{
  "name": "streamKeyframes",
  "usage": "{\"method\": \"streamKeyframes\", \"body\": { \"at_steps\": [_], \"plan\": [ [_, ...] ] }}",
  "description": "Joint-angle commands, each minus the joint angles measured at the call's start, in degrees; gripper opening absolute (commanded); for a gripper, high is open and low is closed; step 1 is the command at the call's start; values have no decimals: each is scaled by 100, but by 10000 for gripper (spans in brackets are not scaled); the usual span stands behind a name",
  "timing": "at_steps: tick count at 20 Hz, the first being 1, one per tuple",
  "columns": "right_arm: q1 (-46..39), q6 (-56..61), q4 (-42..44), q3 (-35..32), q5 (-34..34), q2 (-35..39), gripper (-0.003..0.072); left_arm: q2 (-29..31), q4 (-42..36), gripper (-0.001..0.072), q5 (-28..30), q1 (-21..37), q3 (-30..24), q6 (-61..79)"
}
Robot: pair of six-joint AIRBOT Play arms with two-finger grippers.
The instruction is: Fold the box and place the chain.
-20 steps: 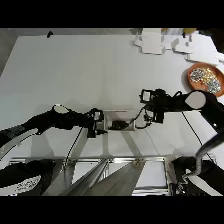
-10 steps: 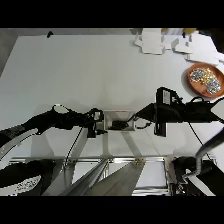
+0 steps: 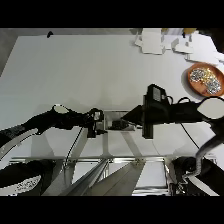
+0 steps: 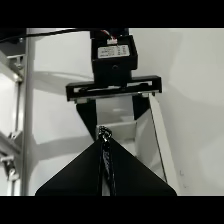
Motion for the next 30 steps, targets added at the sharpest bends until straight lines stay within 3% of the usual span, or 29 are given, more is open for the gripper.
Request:
{"method": "streamKeyframes", "body": {
  "at_steps": [1, 3, 6, 7, 8, 9, 13, 16, 17, 20, 25, 30],
  "plan": [
    [461, 315, 15, 2, -1143, -682, 16, 2, 2, 256, 2, 0, 4, 0],
    [496, 339, -48, 2, -1043, -1058, 17, 2, 0, 256, 2, 0, 4, 0],
    [494, 1034, -879, 2, -826, -1351, 41, 2, 0, 256, 2, 0, 4, 0],
    [492, 1180, -1161, 2, -728, -1344, 148, 2, 2, 256, 0, 0, 4, 0],
    [487, 1187, -1360, 15, -590, -1314, 302, 2, 0, 256, 2, 0, 4, 0],
    [466, 1185, -1488, 33, -487, -1250, 310, 2, 0, 256, 2, 0, 4, 0],
    [-63, 1117, -1709, 109, 44, -614, 289, 2, 0, 256, 2, 0, 4, 0],
    [-625, 1119, -2750, 107, 503, -323, 160, 2, 0, 256, 0, 0, 4, 0],
    [-789, 1123, -3226, 90, 616, -341, 158, 2, 2, 256, 2, 0, 4, 0],
    [-1086, 1121, -4074, -129, 431, -459, 157, 2, 0, 256, 2, 0, 4, 0],
    [-1106, 1298, -4085, -249, -208, -1139, 159, 2, 2, 256, 2, 0, 4, 0],
    [-1106, 1364, -4072, -249, -358, -1738, 161, 2, 0, 256, 2, 0, 4, 0]
  ]
}}
